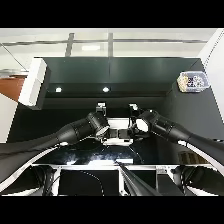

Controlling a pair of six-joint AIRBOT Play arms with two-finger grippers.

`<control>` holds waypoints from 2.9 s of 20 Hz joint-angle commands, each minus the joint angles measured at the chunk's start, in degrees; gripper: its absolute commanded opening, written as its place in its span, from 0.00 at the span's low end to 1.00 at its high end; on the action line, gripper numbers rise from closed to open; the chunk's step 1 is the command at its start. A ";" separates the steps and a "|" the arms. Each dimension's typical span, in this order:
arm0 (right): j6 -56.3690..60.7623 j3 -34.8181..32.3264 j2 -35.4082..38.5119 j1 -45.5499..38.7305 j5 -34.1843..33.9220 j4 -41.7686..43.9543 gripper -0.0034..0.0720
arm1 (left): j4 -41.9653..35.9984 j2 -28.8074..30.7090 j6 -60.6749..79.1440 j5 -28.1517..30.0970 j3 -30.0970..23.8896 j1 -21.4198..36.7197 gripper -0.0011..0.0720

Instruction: Fold the box and place the chain.

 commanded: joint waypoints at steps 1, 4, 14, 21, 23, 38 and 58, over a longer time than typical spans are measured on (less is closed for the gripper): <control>0.02 0.04 0.24 -0.02 1.70 -0.28 0.56 | 0.00 -0.02 0.00 0.13 -0.02 0.00 0.06; 0.02 0.04 0.50 -0.02 1.92 -0.31 0.52 | 0.00 -0.02 -0.02 0.13 -0.02 0.00 0.06; 3.78 0.04 0.33 0.02 1.03 -3.06 0.36 | 0.00 -0.02 -0.02 0.13 -0.02 0.00 0.06; 4.52 1.97 -0.66 0.61 1.29 -4.24 0.36 | 0.00 -0.02 -0.02 0.13 -0.02 0.00 0.06; 4.98 3.17 -0.98 1.75 1.79 -6.27 0.36 | 0.00 -0.02 -0.02 0.11 -0.02 0.00 0.05; 6.54 3.26 -2.49 2.12 3.58 -7.76 0.20 | 0.00 -0.02 0.00 0.11 -0.02 0.00 0.06; 4.83 4.83 0.33 2.10 4.35 -8.24 0.56 | 0.00 -0.02 0.00 0.13 -0.02 0.00 0.05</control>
